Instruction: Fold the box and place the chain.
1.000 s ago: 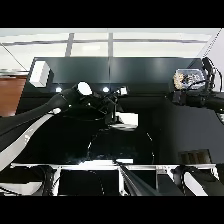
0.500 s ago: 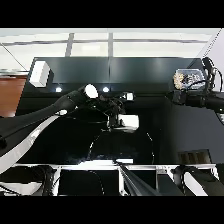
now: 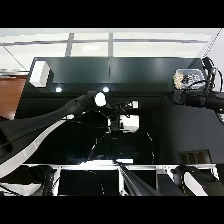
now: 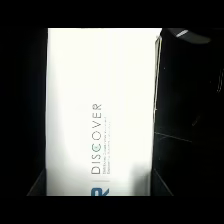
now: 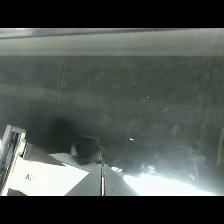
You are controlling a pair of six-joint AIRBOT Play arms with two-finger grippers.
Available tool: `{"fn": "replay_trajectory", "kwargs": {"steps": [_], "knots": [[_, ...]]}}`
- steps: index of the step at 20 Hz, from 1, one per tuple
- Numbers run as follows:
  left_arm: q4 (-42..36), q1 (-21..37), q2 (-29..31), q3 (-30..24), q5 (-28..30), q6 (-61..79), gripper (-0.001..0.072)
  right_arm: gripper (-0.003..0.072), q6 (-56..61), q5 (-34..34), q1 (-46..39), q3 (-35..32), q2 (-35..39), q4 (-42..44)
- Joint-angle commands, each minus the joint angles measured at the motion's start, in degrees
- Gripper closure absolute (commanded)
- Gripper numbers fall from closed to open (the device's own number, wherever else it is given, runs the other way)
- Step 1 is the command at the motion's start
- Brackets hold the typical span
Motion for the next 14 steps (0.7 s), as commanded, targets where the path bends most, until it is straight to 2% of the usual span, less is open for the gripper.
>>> {"fn": "replay_trajectory", "kwargs": {"steps": [1, 2, 4, 7, 8, 12, 14], "knots": [[5.5, 2.3, 1.4, 1.2, -7.1, -13.2, 0.0412, 0.0669, 0.0, 3.8, 0.0, 0.0, 0.0, 0.2], [6.6, 4.3, 2.6, 1.1, -9.7, -15.6, 0.0435, 0.0669, 0.0, 4.5, 0.0, 0.0, 0.0, 0.2], [8.9, 10.7, 4.9, 1.0, -15.7, -21.7, 0.0435, 0.0669, 0.0, 4.3, 0.0, 0.0, 0.0, 0.2], [9.0, 25.1, 7.5, 0.9, -27.7, -26.1, 0.0434, 0.0669, -0.3, 4.2, 0.0, 0.0, 0.0, 0.2], [9.2, 30.6, 8.3, 0.9, -29.7, -26.9, 0.0434, 0.0669, -0.6, 4.2, 0.0, 0.0, 0.0, 0.2], [9.4, 54.6, 9.9, 0.8, -30.1, -36.0, 0.0434, 0.0669, -1.5, 5.1, 0.0, 0.0, 0.0, 0.2], [9.4, 62.7, 10.5, 0.9, -29.5, -36.6, 0.0434, 0.0669, -1.5, 5.1, 0.0, 0.0, 0.0, 0.2]]}}
